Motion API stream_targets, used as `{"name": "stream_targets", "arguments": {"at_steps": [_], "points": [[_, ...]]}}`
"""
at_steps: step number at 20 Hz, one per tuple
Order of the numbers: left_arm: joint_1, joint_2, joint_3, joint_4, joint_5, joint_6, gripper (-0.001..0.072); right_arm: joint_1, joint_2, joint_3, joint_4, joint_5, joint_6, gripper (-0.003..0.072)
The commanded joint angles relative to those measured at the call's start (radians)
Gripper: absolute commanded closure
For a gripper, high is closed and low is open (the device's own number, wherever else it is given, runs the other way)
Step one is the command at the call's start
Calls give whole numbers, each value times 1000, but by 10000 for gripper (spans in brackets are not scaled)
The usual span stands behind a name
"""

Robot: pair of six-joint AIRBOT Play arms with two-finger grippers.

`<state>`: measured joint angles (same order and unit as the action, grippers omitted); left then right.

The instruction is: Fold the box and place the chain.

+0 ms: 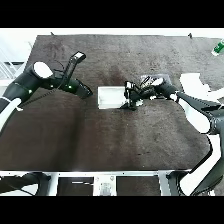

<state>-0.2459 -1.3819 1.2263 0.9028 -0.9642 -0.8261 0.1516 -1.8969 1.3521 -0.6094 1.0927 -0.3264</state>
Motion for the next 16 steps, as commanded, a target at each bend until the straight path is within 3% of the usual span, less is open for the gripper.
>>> {"name": "stream_targets", "arguments": {"at_steps": [1, 4, 7, 8, 11, 16], "points": [[20, 5, -26, -60, 109, 112, 282, 1, 0, 0, 0, 0, 0, 104], [41, -40, -30, -137, 95, 446, 298, 1, 0, 0, 0, 0, 0, 104], [151, -152, -27, -372, -52, 810, 302, 1, 0, 0, 0, 0, 0, 104], [175, -186, -25, -395, -67, 894, 302, 0, 0, 0, 0, 0, 0, 105], [195, -296, 24, -372, -145, 1018, 302, 1, 0, 0, 0, 0, 0, 104], [188, -509, 227, -352, -256, 1044, 300, 0, 0, 0, 0, 0, 0, 105]]}}
